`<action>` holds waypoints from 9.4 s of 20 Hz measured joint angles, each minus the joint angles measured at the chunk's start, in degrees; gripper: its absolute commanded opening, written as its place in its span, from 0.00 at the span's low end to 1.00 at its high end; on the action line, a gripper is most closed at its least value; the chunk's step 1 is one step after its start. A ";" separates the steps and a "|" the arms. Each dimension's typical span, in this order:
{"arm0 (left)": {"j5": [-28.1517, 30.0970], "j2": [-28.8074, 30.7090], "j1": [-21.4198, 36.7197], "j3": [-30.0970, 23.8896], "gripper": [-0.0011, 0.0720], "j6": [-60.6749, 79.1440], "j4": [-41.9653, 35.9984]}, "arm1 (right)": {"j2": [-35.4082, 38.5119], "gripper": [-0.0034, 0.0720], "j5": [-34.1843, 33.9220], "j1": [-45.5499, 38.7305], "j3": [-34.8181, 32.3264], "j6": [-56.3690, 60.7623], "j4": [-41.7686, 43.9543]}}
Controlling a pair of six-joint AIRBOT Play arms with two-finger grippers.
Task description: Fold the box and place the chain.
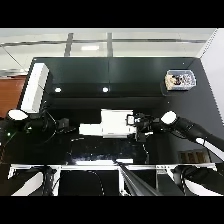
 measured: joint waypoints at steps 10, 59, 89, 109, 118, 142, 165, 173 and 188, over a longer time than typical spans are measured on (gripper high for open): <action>0.61 -11.61 -7.08 0.09 0.04 9.79 -12.92 | 0.00 0.10 0.02 0.00 0.00 -0.02 0.00; -2.54 -23.43 -54.49 37.44 0.04 -63.54 41.07 | 0.00 0.10 0.17 0.00 0.00 0.07 0.00; -2.23 -23.96 -54.60 37.53 0.04 -68.06 41.83 | 0.04 0.99 0.17 0.00 0.04 0.52 -0.15; -2.40 -23.98 -54.60 37.55 0.04 -67.93 41.62 | 8.00 0.36 5.60 -1.25 1.22 10.71 -5.64; -2.27 -23.98 -54.60 37.55 0.04 -67.84 41.68 | 4.31 0.42 4.68 -0.15 1.22 11.10 2.32; -2.14 -23.98 -54.60 37.55 0.04 -67.93 41.55 | 9.66 0.06 24.48 -37.29 -4.33 80.21 -10.54; -2.38 -23.98 -54.60 37.55 0.04 -67.95 41.64 | 0.98 0.51 24.04 -8.68 8.96 79.60 -0.61; -2.12 -23.98 -54.60 37.55 0.04 -67.93 41.59 | 0.22 0.38 19.17 1.53 14.49 101.53 -20.44; -2.12 -23.98 -54.60 37.55 0.04 -68.24 41.55 | -10.51 0.06 26.86 17.90 27.10 137.63 -47.78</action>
